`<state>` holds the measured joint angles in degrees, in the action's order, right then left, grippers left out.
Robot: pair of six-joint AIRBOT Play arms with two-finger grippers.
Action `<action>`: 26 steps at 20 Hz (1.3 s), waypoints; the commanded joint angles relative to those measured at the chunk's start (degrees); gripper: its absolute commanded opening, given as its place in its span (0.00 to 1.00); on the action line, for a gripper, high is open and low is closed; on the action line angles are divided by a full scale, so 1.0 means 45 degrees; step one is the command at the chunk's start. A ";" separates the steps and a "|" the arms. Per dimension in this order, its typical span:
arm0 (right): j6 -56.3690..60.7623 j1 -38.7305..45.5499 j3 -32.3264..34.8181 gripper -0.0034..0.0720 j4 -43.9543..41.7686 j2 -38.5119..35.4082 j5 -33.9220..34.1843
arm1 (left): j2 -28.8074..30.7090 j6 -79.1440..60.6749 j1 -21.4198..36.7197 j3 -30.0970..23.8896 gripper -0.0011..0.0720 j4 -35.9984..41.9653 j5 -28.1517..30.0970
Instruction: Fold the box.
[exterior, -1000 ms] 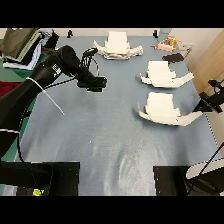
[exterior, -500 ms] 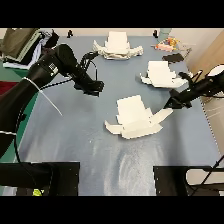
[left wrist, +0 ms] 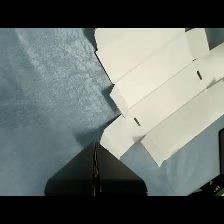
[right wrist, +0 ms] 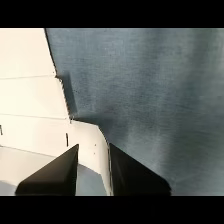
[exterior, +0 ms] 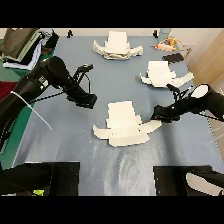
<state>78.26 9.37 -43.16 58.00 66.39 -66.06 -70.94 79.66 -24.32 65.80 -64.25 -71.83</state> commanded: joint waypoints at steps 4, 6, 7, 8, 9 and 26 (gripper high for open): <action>0.0845 -0.0228 0.0374 0.44 0.1647 0.0010 -0.0015 | 0.0219 -0.0073 0.0024 -0.0457 0.03 0.0000 -0.0034; 0.0782 -0.0228 0.0364 0.44 0.1491 0.0185 -0.0617 | 0.0219 -0.0073 0.0010 -0.0457 0.03 0.0005 -0.0029; 0.0452 -0.0233 0.0350 0.43 0.1229 0.0296 -0.0918 | 0.0219 -0.0078 0.0005 -0.0457 0.03 0.0019 -0.0019; -0.0005 -0.0233 0.0350 0.42 0.0855 0.0413 -0.1146 | 0.0219 -0.0078 0.0005 -0.0457 0.03 0.0019 0.0063; -0.0418 -0.0233 0.0350 0.37 0.0486 0.0510 -0.1292 | 0.0219 -0.0078 0.0005 -0.0457 0.03 0.0039 0.0175; -0.4153 -0.1855 0.5134 0.05 -0.3376 -0.4906 0.4148 | 0.0155 -0.2730 0.3653 -0.2642 0.82 0.4605 0.0155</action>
